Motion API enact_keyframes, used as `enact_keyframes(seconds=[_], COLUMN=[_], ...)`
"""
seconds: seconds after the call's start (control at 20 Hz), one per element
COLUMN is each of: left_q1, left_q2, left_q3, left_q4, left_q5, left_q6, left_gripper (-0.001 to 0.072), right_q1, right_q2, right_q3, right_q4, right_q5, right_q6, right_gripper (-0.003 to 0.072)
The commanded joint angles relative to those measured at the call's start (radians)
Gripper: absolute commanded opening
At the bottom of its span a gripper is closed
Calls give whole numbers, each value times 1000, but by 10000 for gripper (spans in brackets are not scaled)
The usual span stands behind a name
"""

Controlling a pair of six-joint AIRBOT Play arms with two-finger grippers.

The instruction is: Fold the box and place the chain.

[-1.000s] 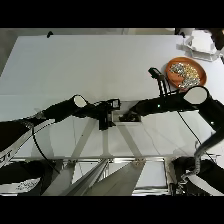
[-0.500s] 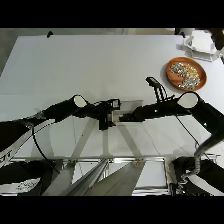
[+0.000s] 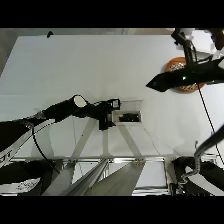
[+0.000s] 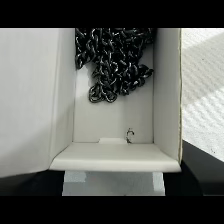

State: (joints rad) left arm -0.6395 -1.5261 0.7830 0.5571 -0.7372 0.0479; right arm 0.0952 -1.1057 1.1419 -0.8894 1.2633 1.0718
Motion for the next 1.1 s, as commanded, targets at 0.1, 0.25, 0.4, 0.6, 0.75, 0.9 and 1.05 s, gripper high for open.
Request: enact_keyframes(seconds=[0.1, 0.25, 0.4, 0.6, 0.75, 0.9, 1.05], left_q1=[0, 0, 0, 0, 0, 0, 0], left_q2=[1, 1, 2, 2, 2, 2, 2], left_q3=[0, 0, 0, 0, 0, 0, 0], left_q4=[0, 0, 0, 0, 0, 0, 0], left_q5=[0, 0, 0, 0, 0, 0, 0], left_q6=[0, 0, 0, 0, 0, 0, 0], left_gripper=[412, 412, 412, 412, 412, 412, 412], right_q1=[19, 77, 122, 174, 184, 184, 184], right_q2=[-303, -405, -400, -400, -382, -286, -173], right_q3=[80, 79, 76, 46, 8, -71, -185], right_q4=[-14, 99, 105, 112, 111, 112, 98], right_q5=[40, 143, 140, 165, 174, 147, 47], right_q6=[-200, -389, -481, -566, -576, -621, -681], right_gripper=[250, 364, 364, 363, 363, 363, 362])
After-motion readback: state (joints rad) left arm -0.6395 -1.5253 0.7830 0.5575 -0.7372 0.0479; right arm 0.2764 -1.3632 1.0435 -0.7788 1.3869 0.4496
